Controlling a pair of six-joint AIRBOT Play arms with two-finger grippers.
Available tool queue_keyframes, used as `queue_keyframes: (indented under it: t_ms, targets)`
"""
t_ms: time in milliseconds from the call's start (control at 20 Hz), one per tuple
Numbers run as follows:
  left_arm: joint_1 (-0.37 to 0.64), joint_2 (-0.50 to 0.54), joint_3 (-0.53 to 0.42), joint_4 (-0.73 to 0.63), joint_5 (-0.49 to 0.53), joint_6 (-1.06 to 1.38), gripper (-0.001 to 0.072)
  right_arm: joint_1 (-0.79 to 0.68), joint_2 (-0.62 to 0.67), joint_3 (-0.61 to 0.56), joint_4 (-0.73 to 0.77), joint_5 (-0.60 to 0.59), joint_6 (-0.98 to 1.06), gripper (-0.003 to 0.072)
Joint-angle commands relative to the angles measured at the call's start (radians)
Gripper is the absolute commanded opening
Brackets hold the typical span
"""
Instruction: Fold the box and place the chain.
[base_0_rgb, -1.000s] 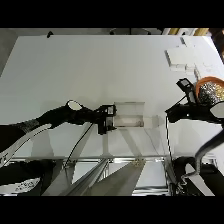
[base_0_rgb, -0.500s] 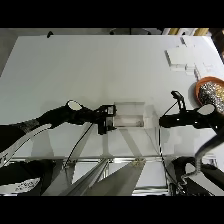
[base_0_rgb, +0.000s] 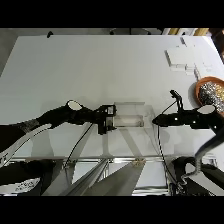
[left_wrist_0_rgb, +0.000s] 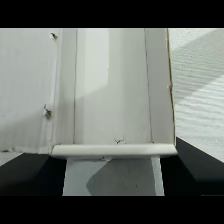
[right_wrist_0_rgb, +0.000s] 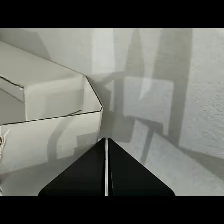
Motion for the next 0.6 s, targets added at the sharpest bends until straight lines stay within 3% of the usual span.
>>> queue_keyframes:
  t_ms: [0,50,150,250,300,550]
  targets:
    - [0.0,0.0,0.0,0.0,0.0,0.0,0.021,0.026,0.042,0.0,0.027,0.015,-0.009,0.008]
    - [0.0,0.0,0.0,0.0,0.0,0.0,0.021,0.047,0.067,0.0,0.04,0.009,-0.009,0.0138]
    - [0.0,0.0,0.0,0.0,0.0,0.0,0.021,0.095,0.104,0.0,0.053,-0.018,0.01,0.0155]
    - [0.0,0.0,0.0,0.0,0.0,0.0,0.021,0.154,0.117,0.0,0.053,-0.054,0.062,0.0311]
    - [0.0,0.0,0.0,0.0,0.0,0.0,0.021,0.182,0.117,0.0,0.053,-0.069,0.083,0.0342]
    - [0.0,0.0,0.0,0.0,0.0,0.0,0.021,0.282,0.117,0.011,0.031,-0.111,0.138,0.0342]
